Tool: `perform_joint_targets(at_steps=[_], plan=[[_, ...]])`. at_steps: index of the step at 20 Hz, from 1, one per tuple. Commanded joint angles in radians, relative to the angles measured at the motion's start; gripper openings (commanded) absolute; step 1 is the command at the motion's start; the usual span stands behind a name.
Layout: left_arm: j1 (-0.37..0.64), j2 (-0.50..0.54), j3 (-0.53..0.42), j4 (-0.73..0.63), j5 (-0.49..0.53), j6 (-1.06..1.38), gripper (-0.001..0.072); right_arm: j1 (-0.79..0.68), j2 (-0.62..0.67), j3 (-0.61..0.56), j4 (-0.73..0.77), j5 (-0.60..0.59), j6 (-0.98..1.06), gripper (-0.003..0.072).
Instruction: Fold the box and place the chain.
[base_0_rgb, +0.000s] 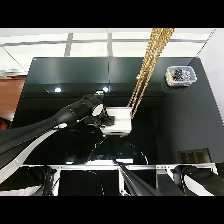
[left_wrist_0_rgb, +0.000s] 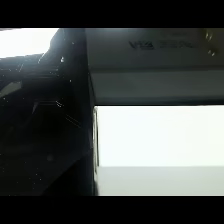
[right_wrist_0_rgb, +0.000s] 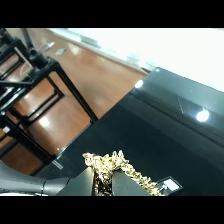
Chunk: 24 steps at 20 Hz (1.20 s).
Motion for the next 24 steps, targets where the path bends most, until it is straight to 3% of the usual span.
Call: perform_joint_targets(at_steps=[1,7,16,24], plan=[[0.0,0.0,0.001,0.0,0.0,0.0,0.0027,0.002,-0.001,0.0,-0.01,-0.01,-0.001,0.0002],[0.0,0.0,0.001,0.0,0.0,0.0,0.0027,0.002,0.001,0.003,-0.137,0.034,0.016,0.0003],[0.0,0.0,0.001,0.0,0.0,0.0,0.0027,0.002,0.005,0.003,-0.151,0.066,0.019,0.0003],[0.0,0.0,0.001,0.0,0.0,0.0,0.0027,0.002,0.007,0.003,0.053,0.026,-0.008,0.0003]])
